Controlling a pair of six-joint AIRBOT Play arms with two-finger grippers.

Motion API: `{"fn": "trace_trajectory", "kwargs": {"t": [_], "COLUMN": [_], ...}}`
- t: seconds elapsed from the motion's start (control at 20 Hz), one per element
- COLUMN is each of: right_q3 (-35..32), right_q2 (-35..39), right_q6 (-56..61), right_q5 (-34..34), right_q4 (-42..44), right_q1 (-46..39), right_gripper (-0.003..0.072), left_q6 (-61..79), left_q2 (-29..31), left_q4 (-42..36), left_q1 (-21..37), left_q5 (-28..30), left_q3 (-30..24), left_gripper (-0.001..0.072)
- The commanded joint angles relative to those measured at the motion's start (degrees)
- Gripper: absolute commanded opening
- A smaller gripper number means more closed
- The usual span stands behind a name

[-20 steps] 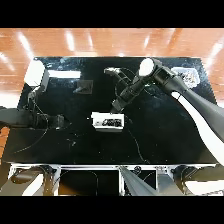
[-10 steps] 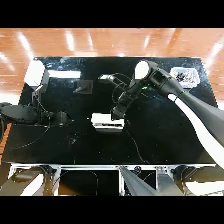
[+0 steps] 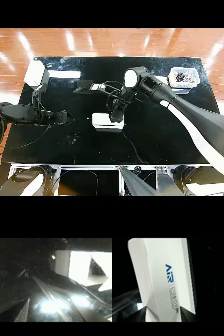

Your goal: Fold the box and place the chain.

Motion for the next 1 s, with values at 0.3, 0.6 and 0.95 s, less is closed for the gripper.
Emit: {"fn": "trace_trajectory", "kwargs": {"t": [0.3,0.6,0.95], "right_q3": [0.0,0.0,0.0], "right_q2": [0.0,0.0,0.0], "right_q6": [-0.4,0.0,0.2], "right_q5": [-0.4,-0.4,0.2], "right_q4": [-1.6,-2.4,-2.4], "right_q1": [1.2,1.2,1.2], "right_gripper": [0.0478,0.0478,0.0477], "left_q6": [0.0,0.0,0.0], "left_q2": [0.0,0.0,0.0], "left_q4": [-0.1,-0.1,-0.1], "left_q1": [0.0,0.0,0.0], "left_q5": [-1.0,-1.1,-1.1], "left_q3": [0.0,0.0,0.0], "left_gripper": [0.0610,0.0610,0.0610]}}
